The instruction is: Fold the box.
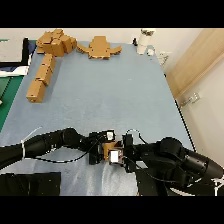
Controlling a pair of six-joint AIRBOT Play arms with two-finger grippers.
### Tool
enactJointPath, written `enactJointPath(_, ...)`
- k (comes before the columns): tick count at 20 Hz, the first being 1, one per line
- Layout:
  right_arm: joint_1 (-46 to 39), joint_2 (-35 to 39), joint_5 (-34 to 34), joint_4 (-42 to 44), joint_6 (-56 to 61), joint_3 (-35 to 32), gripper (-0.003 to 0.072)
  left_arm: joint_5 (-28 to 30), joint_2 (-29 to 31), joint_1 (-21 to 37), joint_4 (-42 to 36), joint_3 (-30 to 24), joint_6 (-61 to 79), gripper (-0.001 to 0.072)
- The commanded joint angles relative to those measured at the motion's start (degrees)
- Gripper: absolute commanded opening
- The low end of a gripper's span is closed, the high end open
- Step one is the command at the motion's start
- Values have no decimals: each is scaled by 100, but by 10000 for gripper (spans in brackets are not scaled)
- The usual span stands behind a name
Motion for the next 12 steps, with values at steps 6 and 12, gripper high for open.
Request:
enactJointPath(6, 734, -66, 33, -1641, 1410, 7, 478, 0, -2, 7, 2, 0, 0, 403)
enactJointPath(12, 1878, -66, -133, -3567, 3504, -2, 470, 0, -2, 7, 2, 0, 0, 403)
